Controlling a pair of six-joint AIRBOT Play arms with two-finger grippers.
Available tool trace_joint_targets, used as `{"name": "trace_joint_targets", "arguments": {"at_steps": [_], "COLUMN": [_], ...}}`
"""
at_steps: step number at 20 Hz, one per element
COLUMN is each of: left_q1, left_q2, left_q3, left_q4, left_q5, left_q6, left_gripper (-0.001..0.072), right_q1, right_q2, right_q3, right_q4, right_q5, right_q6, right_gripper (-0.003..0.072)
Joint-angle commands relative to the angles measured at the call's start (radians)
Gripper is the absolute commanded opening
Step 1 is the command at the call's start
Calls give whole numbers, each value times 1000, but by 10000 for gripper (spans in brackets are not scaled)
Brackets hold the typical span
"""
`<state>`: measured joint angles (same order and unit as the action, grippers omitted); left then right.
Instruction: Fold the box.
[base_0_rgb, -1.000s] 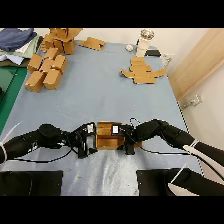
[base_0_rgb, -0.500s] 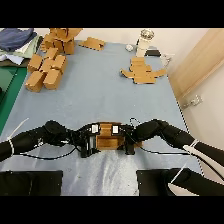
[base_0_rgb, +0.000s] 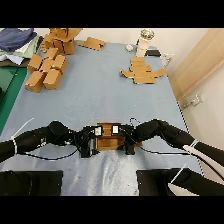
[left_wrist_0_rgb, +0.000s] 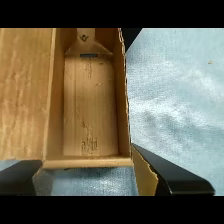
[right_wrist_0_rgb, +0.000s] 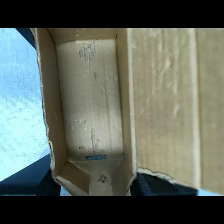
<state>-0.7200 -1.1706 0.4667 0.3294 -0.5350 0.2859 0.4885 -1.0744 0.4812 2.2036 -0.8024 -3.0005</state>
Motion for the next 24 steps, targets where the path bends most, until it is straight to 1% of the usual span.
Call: {"name": "trace_joint_targets", "arguments": {"at_steps": [1, 5, 6, 7, 8, 24], "left_q1": [-25, -27, -27, -27, -27, -27], "left_q2": [-2, -2, -2, -2, -2, -2], "left_q3": [2, 2, 2, 2, 2, 2], "left_q4": [9, 8, 8, 8, 8, 8], "left_q5": [72, 71, 71, 71, 69, 72], "left_q6": [-14, -18, -18, -18, -18, -17], "left_gripper": [698, 697, 597, 408, 383, 382], "right_q1": [0, -1, 0, 0, 0, 0], "right_q2": [-1, 0, -1, -1, -1, 0], "right_q3": [0, 0, 0, 0, 0, 0], "right_q4": [0, 0, 0, 0, 0, 0], "right_q5": [0, 0, 0, 0, 0, 0], "right_q6": [0, 0, 0, 0, 0, 0], "right_gripper": [444, 444, 444, 444, 444, 444]}}
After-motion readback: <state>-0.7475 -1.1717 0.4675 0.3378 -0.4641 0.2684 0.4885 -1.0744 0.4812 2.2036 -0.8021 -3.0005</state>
